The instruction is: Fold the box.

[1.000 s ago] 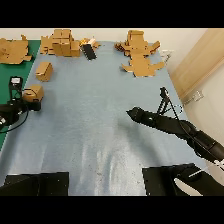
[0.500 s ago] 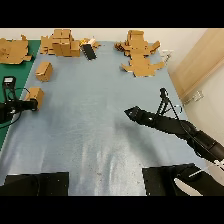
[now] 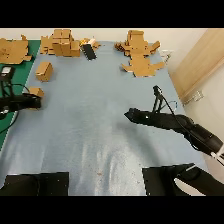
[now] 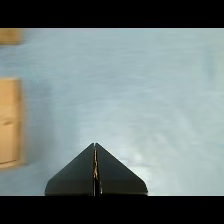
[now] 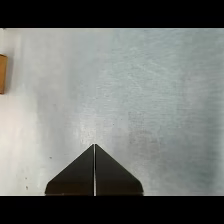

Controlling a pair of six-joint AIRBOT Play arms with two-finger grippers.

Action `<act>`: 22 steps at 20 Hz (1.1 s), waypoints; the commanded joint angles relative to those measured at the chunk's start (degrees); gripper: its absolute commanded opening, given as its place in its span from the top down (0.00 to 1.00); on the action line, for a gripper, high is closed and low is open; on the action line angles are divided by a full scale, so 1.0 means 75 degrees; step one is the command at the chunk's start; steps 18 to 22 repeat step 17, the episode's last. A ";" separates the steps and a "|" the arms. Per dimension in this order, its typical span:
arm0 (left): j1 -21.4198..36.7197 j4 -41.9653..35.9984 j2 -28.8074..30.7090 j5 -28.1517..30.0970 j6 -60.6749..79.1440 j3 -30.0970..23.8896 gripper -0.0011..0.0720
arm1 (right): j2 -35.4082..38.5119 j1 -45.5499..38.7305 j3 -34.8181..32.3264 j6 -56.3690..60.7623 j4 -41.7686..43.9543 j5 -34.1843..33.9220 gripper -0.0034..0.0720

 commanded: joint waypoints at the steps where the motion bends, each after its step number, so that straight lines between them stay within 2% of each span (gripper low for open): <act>1: -0.1737 0.0256 0.0367 -0.0629 -0.1422 0.0009 0.97 | -0.0979 0.0111 0.0828 -0.0507 -0.0099 -0.0565 0.95; 4: -0.3179 0.0373 0.0102 -0.0600 -0.2095 0.0009 0.97 | -0.1833 0.0111 0.1419 -0.1183 -0.0093 -0.1090 0.95; 7: -0.3920 0.0347 -0.0391 -0.0609 -0.2544 0.0009 0.97 | -0.2314 0.0111 0.1533 -0.1311 -0.0032 -0.1236 0.95; 10: -0.4062 0.0350 -0.0609 -0.0606 -0.2535 0.0009 0.97 | -0.2355 0.0102 0.1533 -0.1311 -0.0032 -0.1303 0.95; 22: -0.4062 0.0344 -0.0609 -0.0612 -0.2535 0.0009 0.97 | -0.2355 0.0093 0.1533 -0.1311 -0.0038 -0.1303 0.95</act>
